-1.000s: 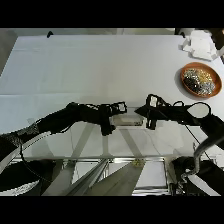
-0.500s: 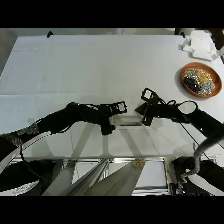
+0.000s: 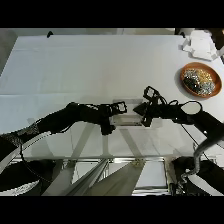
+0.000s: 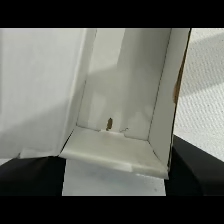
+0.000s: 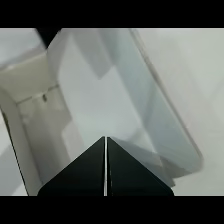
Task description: Fold the box and place the chain.
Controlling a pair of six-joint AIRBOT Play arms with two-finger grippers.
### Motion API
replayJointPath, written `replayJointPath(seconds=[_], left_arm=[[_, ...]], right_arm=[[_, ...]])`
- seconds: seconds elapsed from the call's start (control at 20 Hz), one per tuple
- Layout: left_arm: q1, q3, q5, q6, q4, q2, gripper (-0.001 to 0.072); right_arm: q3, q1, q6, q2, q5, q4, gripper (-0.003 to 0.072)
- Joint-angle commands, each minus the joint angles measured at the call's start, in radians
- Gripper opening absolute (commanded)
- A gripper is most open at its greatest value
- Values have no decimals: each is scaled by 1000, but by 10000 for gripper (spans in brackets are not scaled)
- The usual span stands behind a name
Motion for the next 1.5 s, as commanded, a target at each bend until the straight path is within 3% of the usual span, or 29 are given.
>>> replayJointPath(seconds=[0.0, 0.1, 0.25, 0.35, 0.45, 0.5, 0.55, 0.7, 0.95, 1.15, 1.45], left_arm=[[0, 1, 1, -1, 0, 0, 397], [0, 1, 1, -1, 0, 0, 397], [0, 1, 1, -1, -1, 0, 397], [0, 1, 1, -1, 0, 0, 397], [0, 1, 1, -1, 0, 0, 397], [0, 1, 1, -1, 0, 0, 397], [0, 1, 1, -1, -1, 0, 397], [0, 1, 1, -1, 0, 0, 397], [0, 1, 1, -1, 0, 0, 397], [0, 1, 1, -1, -1, 0, 397], [0, 1, 1, -1, -1, 0, 397]], right_arm=[[2, 1, 5, 147, 155, -43, 20], [2, 1, 80, 245, 239, -169, 20], [2, 1, 223, 350, 307, -496, 20], [-1, 1, 311, 355, 320, -705, 20], [-13, 1, 305, 333, 319, -792, 36], [-18, 1, 290, 312, 314, -791, 146], [-19, 1, 243, 279, 314, -775, 192], [-19, 1, 103, 158, 257, -724, 182], [-19, 1, 64, 4, 47, -613, 182], [-19, 1, -96, -23, 32, -495, 182], [-19, 1, -151, -23, 38, -411, 181]])
